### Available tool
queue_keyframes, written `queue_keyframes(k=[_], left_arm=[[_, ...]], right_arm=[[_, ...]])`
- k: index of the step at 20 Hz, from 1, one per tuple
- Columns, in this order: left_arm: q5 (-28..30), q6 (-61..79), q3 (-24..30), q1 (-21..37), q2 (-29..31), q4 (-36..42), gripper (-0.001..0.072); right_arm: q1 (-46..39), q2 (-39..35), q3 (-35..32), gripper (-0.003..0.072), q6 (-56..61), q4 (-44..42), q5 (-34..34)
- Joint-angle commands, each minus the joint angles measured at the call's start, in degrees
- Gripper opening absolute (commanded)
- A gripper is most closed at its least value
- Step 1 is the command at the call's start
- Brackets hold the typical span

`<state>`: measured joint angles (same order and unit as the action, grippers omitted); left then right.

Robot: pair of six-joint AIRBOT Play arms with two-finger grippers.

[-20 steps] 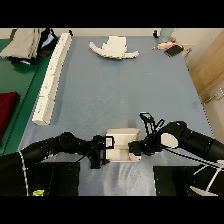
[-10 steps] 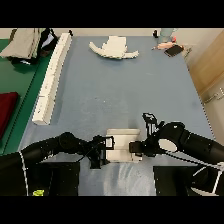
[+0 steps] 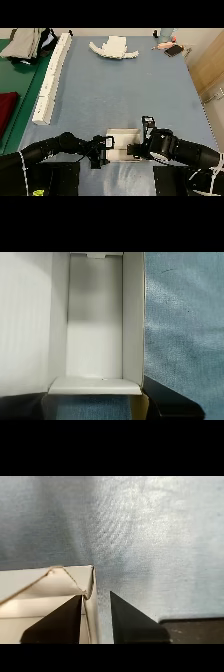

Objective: Fold the box.

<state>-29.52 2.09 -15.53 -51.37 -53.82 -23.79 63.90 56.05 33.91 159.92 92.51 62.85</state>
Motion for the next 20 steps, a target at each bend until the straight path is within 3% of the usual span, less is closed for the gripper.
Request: queue_keyframes(k=[1, 5, 10, 11, 13, 18, 20], left_arm=[[-0.04, 0.0, -0.02, 0.02, 0.0, -0.02, 0.0407], [-0.04, 0.0, -0.02, 0.02, 0.0, -0.02, 0.0407], [-0.04, 0.0, -0.02, 0.02, 0.0, -0.02, 0.0407], [-0.04, 0.0, -0.02, 0.02, 0.0, -0.02, 0.0407], [-0.04, 0.0, -0.02, 0.02, 0.0, -0.02, 0.0407], [-0.04, 0.0, -0.02, 0.02, 0.0, -0.02, 0.0407], [-0.04, 0.0, -0.02, 0.02, 0.0, -0.02, 0.0407]], right_arm=[[0.87, 2.19, 0.07, 0.0261, 3.15, 2.25, 0.02], [0.87, 2.91, 0.2, 0.0015, 3.13, 2.14, -1.88], [0.87, 2.91, 0.5, 0.0004, 2.8, 1.97, -1.95], [0.87, 2.89, 0.79, 0.0011, 2.49, 1.97, -1.92], [0.87, 2.67, 1.84, 0.029, 1.9, 1.95, -1.79], [0.87, 1.03, 4.5, 0.0304, -1.53, 1.11, -0.52], [0.87, 0.39, 5.75, 0.0305, -1.95, 1.18, 3.3]])
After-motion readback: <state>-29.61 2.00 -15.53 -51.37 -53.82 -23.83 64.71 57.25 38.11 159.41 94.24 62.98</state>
